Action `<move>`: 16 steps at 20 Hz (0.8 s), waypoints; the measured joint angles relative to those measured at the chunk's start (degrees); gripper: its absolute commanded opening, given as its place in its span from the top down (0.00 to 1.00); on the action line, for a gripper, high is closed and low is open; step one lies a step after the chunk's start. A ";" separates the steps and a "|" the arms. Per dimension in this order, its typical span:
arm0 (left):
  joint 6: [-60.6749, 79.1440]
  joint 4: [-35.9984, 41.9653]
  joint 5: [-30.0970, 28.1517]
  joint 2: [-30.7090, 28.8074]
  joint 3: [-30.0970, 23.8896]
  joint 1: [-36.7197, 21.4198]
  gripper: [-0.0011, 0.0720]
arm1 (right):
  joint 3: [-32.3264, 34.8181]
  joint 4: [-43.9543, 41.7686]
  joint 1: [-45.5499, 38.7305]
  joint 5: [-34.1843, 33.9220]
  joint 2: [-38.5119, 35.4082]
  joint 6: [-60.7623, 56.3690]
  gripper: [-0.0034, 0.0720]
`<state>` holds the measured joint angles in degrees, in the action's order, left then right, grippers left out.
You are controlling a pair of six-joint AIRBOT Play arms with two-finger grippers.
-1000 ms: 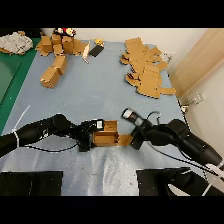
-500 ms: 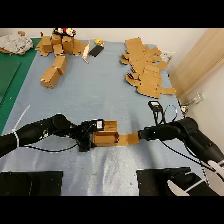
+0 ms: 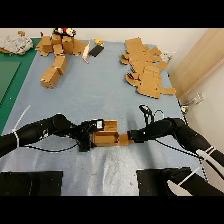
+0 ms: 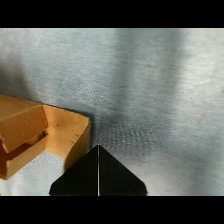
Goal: Fold the box.
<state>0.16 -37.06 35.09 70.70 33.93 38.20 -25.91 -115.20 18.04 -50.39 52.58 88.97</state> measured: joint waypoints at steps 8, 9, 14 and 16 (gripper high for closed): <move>0.00 -0.02 0.00 0.00 0.00 0.00 0.35 | -2.16 -7.21 0.92 -0.28 -2.16 2.29 0.82; -0.02 -0.02 0.00 0.00 0.00 0.00 0.36 | -2.43 -7.56 0.98 -0.55 -2.62 2.43 0.72; -0.02 -0.02 0.00 0.00 0.00 0.00 0.35 | -3.02 -8.63 2.69 -1.05 -3.63 2.56 0.50; -0.02 -0.02 0.00 0.00 0.00 0.00 0.35 | -3.08 -8.96 3.80 -0.79 -3.45 2.51 0.45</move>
<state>0.14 -37.08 35.09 70.70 33.93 38.20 -28.99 -124.16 21.85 -51.18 49.12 91.48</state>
